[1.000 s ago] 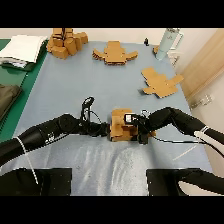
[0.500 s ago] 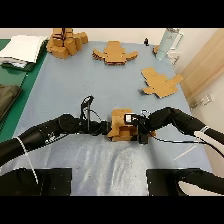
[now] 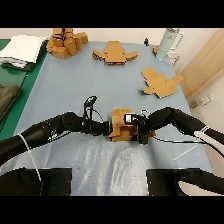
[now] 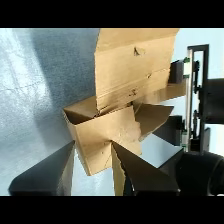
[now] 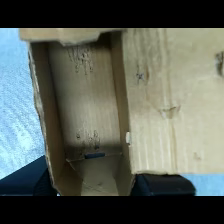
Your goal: Fold the box.
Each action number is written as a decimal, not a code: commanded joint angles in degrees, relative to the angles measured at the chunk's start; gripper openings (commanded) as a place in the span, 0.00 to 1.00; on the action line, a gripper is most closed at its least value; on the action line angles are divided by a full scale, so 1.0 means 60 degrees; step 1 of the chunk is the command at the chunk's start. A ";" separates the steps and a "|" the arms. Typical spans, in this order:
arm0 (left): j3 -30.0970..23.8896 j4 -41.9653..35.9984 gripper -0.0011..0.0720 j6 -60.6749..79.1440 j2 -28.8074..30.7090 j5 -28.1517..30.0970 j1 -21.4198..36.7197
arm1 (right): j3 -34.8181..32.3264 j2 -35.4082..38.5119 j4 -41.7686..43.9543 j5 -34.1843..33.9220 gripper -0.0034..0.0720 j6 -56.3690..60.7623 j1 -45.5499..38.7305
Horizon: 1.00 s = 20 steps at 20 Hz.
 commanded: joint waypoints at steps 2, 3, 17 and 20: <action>0.1035 0.2943 0.53 -0.2871 -0.0521 -0.0860 -0.0623 | 0.0007 -0.0007 0.0004 0.0000 0.72 0.0004 0.0007; 0.1282 0.3351 0.52 -0.3330 -0.0659 -0.0965 -0.0776 | 0.0007 -0.0007 0.0004 0.0000 0.72 0.0004 0.0004; 0.4390 0.6069 0.52 -0.5683 -0.2401 -0.4390 -0.1643 | 0.0007 -0.0007 0.0004 0.0000 0.72 0.0004 0.0004; 0.4444 0.6091 0.52 -0.5686 -0.2433 -0.4725 -0.1643 | 0.0007 -0.0007 0.0004 0.0000 0.72 0.0004 0.0004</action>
